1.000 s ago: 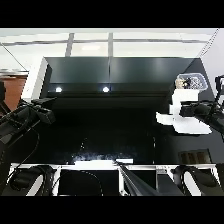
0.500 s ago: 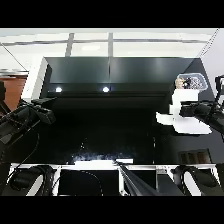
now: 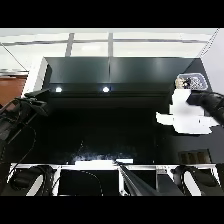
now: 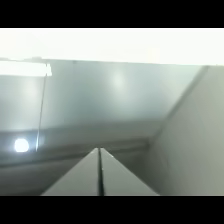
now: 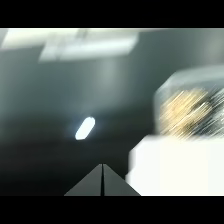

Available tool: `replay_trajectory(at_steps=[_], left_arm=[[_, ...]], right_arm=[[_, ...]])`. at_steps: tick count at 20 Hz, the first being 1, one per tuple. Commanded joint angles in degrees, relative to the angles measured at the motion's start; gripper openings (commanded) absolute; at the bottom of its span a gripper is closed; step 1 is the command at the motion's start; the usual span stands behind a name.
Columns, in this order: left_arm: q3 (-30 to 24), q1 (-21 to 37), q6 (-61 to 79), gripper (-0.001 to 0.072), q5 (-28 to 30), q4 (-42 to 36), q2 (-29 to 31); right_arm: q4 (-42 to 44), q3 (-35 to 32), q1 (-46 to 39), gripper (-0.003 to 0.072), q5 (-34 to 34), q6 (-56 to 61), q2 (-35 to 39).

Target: Fold the box and place the chain.

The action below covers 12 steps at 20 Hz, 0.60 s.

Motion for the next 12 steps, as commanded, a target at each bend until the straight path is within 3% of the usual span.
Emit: replay_trajectory(at_steps=[1,2,4,7,8,9,10,12], left_arm=[[0.1,-0.2,0.0,0.0588,3.0,-1.0,-3.1],[0.1,-0.2,-0.1,0.0716,1.7,-1.1,-4.7],[0.2,-0.4,0.0,0.0717,-2.6,-1.0,-7.4],[0.2,-0.4,0.0,0.0716,-6.7,-1.0,-10.3],[0.2,-0.4,0.0,0.0716,-7.0,-1.0,-10.7],[0.2,-0.4,0.0,0.0716,-7.0,-1.0,-11.0],[0.2,-0.4,0.0,0.0716,-7.0,-1.0,-11.1],[0.2,-0.4,0.0,0.0716,-7.0,-1.0,-11.1]], right_arm=[[-1.0,4.9,-7.5,0.0014,-13.3,-0.3,-5.4],[-1.0,8.6,-12.2,0.0015,-11.4,-0.3,-9.3],[-1.0,16.6,-22.3,0.0015,-6.7,-0.1,-18.4],[-1.4,27.2,-36.6,0.0017,7.3,7.2,-31.0],[-3.6,29.7,-39.8,0.0153,12.5,11.1,-34.5],[-7.7,32.1,-42.5,0.0509,18.9,14.9,-38.1],[-11.5,33.9,-44.2,0.0720,25.7,15.0,-41.6],[-17.3,35.4,-45.4,0.0720,34.5,12.3,-47.1]])
